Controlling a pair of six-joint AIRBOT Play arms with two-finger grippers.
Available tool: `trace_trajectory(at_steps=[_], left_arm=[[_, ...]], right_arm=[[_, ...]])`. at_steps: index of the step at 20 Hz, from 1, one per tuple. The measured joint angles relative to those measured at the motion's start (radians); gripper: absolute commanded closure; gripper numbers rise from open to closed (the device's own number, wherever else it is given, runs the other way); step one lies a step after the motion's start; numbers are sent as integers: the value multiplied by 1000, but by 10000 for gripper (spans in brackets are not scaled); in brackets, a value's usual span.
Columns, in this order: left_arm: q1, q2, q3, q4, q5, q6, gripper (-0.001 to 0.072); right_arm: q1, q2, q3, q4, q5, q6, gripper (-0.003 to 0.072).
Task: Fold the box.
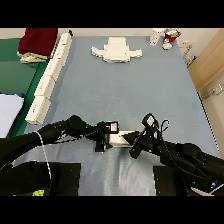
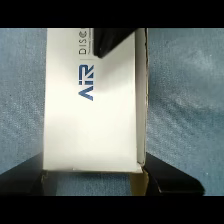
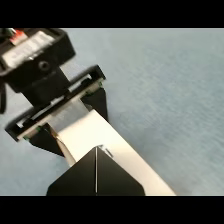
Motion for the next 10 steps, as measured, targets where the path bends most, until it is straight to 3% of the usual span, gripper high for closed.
trace_trajectory(at_steps=[5,10], left_arm=[[0,0,0,0,0,0,256],[0,0,0,0,0,0,256]], right_arm=[[-275,-12,177,-198,-362,117,681],[-543,-198,445,-280,-734,189,681]])
